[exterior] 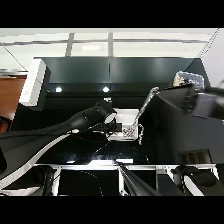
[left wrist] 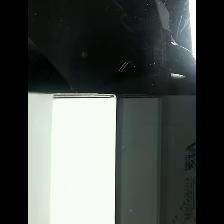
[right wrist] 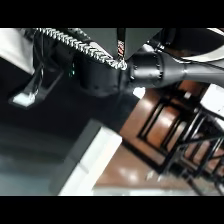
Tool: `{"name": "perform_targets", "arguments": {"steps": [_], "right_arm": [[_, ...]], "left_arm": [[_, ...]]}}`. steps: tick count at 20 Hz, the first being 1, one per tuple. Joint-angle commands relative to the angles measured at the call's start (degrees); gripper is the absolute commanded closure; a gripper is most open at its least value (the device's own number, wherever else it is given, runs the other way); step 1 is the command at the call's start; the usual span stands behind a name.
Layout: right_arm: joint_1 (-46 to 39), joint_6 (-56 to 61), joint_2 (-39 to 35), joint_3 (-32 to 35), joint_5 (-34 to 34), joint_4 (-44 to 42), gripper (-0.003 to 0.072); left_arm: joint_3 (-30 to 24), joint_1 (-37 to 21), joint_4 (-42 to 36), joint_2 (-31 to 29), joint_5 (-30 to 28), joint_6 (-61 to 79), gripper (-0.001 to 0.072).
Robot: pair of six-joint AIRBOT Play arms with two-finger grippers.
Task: Fold the box and place the chain.
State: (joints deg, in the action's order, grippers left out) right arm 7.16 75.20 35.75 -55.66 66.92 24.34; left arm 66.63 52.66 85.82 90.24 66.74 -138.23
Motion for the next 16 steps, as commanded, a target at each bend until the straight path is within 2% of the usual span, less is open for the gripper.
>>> {"name": "perform_targets", "arguments": {"steps": [1, 5, 8, 11, 14, 15, 16], "right_arm": [[5.33, -0.02, 3.23, 5.01, -5.33, 3.74, 0.0681], [5.84, 4.61, 7.89, 7.17, -5.57, 17.55, 0.0681], [6.36, 4.92, 10.84, 11.56, -5.99, 17.03, 0.0680], [9.64, 4.92, 13.20, 15.67, -9.27, 16.31, 0.0680], [11.28, 4.98, 14.78, 16.50, -10.25, 16.35, 0.0672], [10.99, 4.96, 14.80, 16.48, -10.47, 16.68, 0.0574], [9.88, 4.94, 14.78, 16.48, -10.03, 16.85, 0.0283]], "left_arm": [[0.02, -0.04, 0.02, 0.02, -0.02, 0.02, 0.0679], [0.02, -0.04, 0.02, 0.02, -0.02, 0.02, 0.0679], [0.02, -0.04, 0.02, 0.02, -0.02, 0.02, 0.0679], [0.02, -0.04, 0.02, 0.02, -0.02, 0.02, 0.0679], [0.02, -0.04, 0.02, 0.02, -0.02, 0.02, 0.0679], [0.02, -0.04, 0.02, 0.02, -0.02, 0.02, 0.0679], [0.02, -0.04, 0.02, 0.02, -0.02, 0.02, 0.0679]]}}
